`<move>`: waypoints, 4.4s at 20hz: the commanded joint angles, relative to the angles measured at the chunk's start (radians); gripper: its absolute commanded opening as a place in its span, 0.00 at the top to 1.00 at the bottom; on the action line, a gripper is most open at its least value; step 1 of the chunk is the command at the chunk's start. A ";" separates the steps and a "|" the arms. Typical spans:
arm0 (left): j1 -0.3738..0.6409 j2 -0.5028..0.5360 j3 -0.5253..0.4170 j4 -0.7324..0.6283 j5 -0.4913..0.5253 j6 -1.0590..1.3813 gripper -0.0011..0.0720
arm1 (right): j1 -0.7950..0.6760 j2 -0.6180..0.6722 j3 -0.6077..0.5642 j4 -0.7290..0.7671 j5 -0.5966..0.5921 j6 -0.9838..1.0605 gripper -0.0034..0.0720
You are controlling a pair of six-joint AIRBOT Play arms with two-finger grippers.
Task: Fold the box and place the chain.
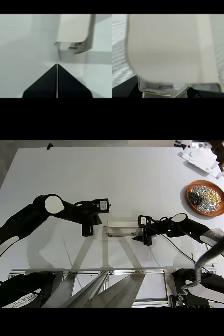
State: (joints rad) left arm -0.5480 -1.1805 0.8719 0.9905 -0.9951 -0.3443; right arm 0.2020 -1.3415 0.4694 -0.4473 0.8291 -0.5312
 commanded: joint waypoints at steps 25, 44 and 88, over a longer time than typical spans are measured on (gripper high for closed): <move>-0.219 -0.309 0.000 -0.568 0.621 0.023 0.97 | 0.000 0.000 0.000 0.000 0.001 0.000 0.55; 0.027 -0.008 -0.039 0.052 0.021 -0.001 0.51 | 0.000 0.000 0.000 0.000 0.001 0.000 0.55; -0.077 -0.151 -0.203 -0.428 0.355 0.543 0.73 | 0.000 0.000 0.000 -0.001 0.001 0.000 0.55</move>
State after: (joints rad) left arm -0.6052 -1.3300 0.6693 0.5907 -0.6823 0.1986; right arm 0.2020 -1.3418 0.4694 -0.4477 0.8295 -0.5316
